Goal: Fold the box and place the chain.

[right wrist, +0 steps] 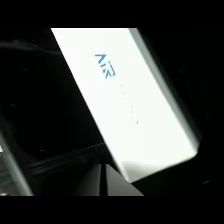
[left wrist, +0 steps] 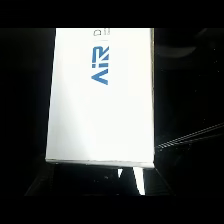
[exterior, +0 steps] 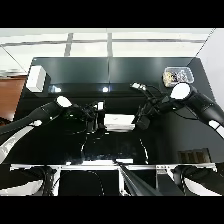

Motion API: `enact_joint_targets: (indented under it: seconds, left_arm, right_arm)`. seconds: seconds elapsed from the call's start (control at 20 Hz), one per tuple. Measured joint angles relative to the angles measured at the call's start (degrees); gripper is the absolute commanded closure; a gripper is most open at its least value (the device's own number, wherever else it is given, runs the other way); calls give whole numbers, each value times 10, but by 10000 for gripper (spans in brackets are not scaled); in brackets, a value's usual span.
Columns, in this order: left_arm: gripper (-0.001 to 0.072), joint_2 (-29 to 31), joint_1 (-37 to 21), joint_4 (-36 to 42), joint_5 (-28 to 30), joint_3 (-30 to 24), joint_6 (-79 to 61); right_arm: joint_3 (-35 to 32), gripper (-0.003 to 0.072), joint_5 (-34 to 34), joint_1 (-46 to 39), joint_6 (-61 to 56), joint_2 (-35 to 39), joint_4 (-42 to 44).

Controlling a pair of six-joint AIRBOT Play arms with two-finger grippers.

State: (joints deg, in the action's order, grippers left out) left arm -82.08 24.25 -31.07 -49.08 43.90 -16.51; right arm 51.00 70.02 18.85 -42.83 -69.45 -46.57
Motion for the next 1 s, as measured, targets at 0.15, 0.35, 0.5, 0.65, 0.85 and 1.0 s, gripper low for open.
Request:
enact_joint_targets:
  seconds: [0.15, 0.35, 0.5, 0.65, 0.85, 1.0]
  left_arm:
    - [325, 0, 0, 0, 0, 0, 0]
    - [325, 0, 0, 0, 0, 0, 0]
    - [325, 0, 0, 0, 0, 0, 0]
    - [324, 0, 0, 0, 0, 0, 0]
    - [324, 0, 0, 0, 0, 0, 0]
    - [324, 0, 0, 0, 0, 0, 0]
  right_arm:
    - [-35, 670, 0, -12, -47, 2, 77]
    - [-64, 670, -64, -13, -71, -15, 210]
    - [-71, 670, -106, -8, -86, -40, 246]
    - [-77, 670, -124, -5, -104, -65, 241]
    - [-82, 670, -130, -4, -128, -80, 207]
    - [-83, 671, -136, -4, -143, -83, 187]
